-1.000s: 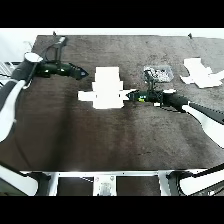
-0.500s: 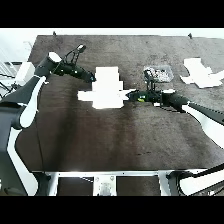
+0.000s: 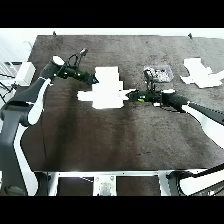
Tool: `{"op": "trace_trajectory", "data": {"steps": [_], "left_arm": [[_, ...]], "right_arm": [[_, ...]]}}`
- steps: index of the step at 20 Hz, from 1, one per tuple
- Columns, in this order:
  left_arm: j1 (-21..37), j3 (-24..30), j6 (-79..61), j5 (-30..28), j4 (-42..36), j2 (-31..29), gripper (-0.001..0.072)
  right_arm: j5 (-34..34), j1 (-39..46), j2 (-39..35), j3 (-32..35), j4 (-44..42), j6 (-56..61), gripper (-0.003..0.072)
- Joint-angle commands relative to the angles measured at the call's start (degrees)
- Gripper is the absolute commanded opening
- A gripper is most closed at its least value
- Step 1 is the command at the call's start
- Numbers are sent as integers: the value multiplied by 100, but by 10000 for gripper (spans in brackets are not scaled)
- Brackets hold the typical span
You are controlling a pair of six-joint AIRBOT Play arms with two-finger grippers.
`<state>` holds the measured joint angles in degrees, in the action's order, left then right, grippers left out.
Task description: Fold the box and place the chain.
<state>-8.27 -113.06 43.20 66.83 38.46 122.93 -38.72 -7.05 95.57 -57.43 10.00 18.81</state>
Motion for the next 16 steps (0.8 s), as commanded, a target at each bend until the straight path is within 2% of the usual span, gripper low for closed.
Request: {"op": "trace_trajectory", "data": {"steps": [1,2,3,6,7,8,11,12,13,14,15,16], "left_arm": [[-2,-55,-94,151,-199,160,514],[-2,-55,-175,179,-297,173,510],[-2,-55,-199,188,-341,181,466],[-2,-55,-369,321,-382,186,463],[-2,-55,-391,332,-426,186,387],[-2,-55,-452,358,-498,186,353],[-2,-55,-584,496,-586,208,345],[-2,-55,-577,511,-627,245,217],[-2,-55,-581,546,-660,282,204],[-2,-55,-581,610,-710,332,135],[-2,-55,-619,699,-769,380,125],[-2,-55,-638,772,-789,415,63]], "right_arm": [[-4,-4,4,2,2,-7,9],[-4,-2,4,2,2,-7,9],[-4,-2,4,2,2,-9,9],[-4,-2,4,2,2,-7,9],[-4,-2,4,2,2,-7,9],[-4,-2,4,2,2,-7,9],[-4,-2,4,2,2,-7,9],[-4,-2,4,2,2,-7,9],[-4,-2,4,2,4,-7,9],[-4,-2,4,2,4,-7,9],[-4,-2,4,2,2,-7,9],[-4,-2,4,2,4,-7,9]]}}
